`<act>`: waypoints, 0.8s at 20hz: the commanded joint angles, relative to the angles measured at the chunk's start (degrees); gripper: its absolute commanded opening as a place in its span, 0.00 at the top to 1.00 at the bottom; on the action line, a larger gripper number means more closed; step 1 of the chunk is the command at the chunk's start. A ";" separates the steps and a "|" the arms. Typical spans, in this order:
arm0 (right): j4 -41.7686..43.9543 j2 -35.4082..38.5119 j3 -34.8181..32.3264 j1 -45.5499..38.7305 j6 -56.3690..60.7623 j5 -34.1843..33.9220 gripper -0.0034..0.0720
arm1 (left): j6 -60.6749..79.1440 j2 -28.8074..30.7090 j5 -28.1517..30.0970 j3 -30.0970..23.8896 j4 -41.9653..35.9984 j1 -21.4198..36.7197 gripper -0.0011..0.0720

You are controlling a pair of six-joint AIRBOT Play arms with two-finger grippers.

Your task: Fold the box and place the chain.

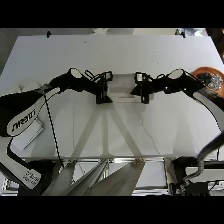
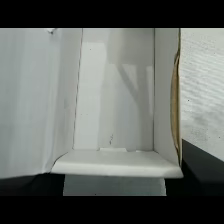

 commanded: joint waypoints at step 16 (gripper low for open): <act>-25.86 17.40 -0.33 -19.28 59.58 4.55 0.95 | 0.07 0.00 0.00 0.02 0.02 0.00 0.44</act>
